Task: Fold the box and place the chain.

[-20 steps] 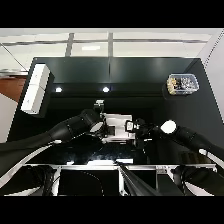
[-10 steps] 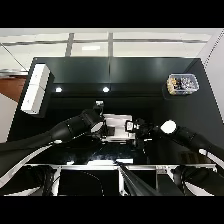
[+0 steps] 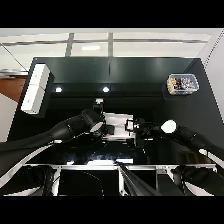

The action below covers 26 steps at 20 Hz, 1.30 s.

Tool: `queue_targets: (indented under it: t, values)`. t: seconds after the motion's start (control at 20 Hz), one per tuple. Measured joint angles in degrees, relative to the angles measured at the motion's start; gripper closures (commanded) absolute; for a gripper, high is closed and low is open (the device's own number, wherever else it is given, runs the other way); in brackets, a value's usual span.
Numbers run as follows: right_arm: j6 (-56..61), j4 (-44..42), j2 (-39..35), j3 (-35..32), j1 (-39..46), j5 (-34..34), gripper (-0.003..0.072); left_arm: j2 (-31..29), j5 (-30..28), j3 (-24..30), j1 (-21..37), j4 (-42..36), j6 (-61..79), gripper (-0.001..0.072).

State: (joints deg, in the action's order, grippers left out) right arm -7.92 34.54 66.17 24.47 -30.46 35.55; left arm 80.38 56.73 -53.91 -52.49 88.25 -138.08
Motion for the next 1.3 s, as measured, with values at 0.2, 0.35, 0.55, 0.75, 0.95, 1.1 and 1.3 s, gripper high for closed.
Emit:
queue_targets:
  t: [0.2, 0.35, 0.55, 0.75, 0.95, 1.1, 1.3]
  values:
    - [0.0, 0.0, 0.0, 0.0, -0.04, 0.02, 0.0098, 0.0, -0.17, 0.0, 0.0, -0.07, -0.07, 0.0678]
    - [-0.04, -0.15, -0.04, 0.0, -0.04, 0.13, -0.0025, 0.0, -0.98, -0.11, 0.0, -0.72, -0.31, 0.0678]
    - [0.94, 3.1, -2.05, 0.0, 0.7, 0.46, -0.0025, 0.0, 1.09, -0.09, 0.0, -0.37, -0.28, 0.0679]
    - [4.0, 8.59, -5.57, 0.0, 2.4, 2.47, -0.0017, -0.02, 3.04, -0.09, 0.0, 0.24, -0.17, 0.0678]
    - [5.44, 10.6, -6.82, 0.0, 3.32, 4.39, -0.0016, -0.02, 3.37, -0.02, 0.0, 0.83, -0.15, 0.0677]
    - [5.86, 10.23, -6.99, 0.0, 3.52, 4.61, -0.0016, -0.02, 3.43, 0.0, 0.0, 1.05, -0.13, 0.0677]
    - [5.77, 9.2, -7.06, 0.0, 3.58, 4.9, 0.0153, -0.02, 3.54, 0.0, 0.0, 1.18, -0.13, 0.0677]
